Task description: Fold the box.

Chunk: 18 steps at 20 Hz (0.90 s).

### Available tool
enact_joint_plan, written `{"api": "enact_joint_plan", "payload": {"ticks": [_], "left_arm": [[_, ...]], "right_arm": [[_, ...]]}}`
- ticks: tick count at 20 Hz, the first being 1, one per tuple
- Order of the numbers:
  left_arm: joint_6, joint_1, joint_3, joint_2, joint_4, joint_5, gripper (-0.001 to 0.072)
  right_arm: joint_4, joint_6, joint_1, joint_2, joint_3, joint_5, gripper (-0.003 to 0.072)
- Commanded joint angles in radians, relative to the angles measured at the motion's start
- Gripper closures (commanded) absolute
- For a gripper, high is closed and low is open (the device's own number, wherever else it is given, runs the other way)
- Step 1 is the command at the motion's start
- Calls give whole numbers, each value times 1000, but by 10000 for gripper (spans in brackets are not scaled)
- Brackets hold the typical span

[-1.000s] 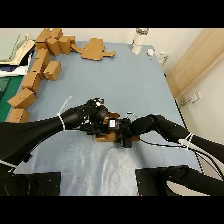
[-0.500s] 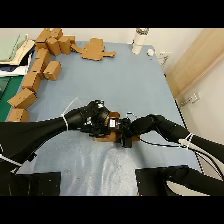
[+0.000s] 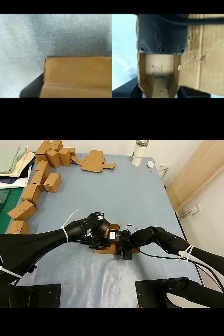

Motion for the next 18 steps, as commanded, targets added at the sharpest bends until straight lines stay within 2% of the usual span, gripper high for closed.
{"api": "enact_joint_plan", "payload": {"ticks": [1,2,7,11,14,18], "left_arm": [[-22,0,0,0,-14,1,388],[-32,0,0,0,-14,2,360],[-40,2,42,2,-26,-17,360],[-39,27,135,2,-34,-136,359],[-23,63,162,2,-51,-235,359],[62,137,175,2,-211,-310,359]], "right_arm": [[1,2,0,0,1,0,179],[1,2,0,0,1,0,180],[1,2,0,0,1,0,180],[1,2,0,0,1,0,179],[1,2,0,0,1,0,180],[1,2,0,0,1,0,180]]}}
